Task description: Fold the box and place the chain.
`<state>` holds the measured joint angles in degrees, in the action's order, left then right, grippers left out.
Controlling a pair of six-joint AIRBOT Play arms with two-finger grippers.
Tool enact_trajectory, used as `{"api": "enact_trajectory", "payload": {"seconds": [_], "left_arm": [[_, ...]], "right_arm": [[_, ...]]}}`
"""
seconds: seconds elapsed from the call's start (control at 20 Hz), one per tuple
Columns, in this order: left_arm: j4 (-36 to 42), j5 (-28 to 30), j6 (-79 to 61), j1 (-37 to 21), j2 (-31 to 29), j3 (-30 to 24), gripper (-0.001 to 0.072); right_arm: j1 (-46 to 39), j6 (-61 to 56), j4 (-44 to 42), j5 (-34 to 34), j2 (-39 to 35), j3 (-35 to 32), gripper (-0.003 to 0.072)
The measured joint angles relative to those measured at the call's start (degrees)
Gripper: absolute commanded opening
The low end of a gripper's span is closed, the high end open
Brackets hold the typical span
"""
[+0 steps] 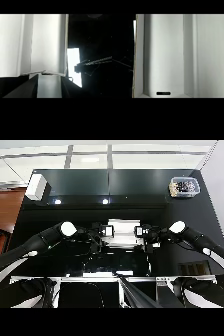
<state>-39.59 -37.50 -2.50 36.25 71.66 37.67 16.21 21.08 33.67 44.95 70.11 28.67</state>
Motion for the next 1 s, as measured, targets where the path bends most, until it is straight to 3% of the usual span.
{"api": "enact_trajectory", "payload": {"seconds": [0.05,0.8,0.9,1.0], "left_arm": [[0.44,-0.15,0.02,0.0,0.11,-0.02,0.015],[9.62,-0.57,-0.09,0.02,3.45,-0.02,0.0144],[9.86,-0.92,-0.07,0.02,3.58,-0.02,0.0068],[10.08,-1.4,-0.07,0.02,3.69,-0.02,0.0093]], "right_arm": [[0.0,-0.11,-0.09,0.0,0.0,0.0,0.0157],[0.02,0.0,0.07,0.13,0.07,-0.02,0.0156],[0.02,0.0,0.07,0.13,0.07,-0.02,0.0156],[0.02,0.0,0.04,0.11,0.07,-0.07,0.0157]]}}
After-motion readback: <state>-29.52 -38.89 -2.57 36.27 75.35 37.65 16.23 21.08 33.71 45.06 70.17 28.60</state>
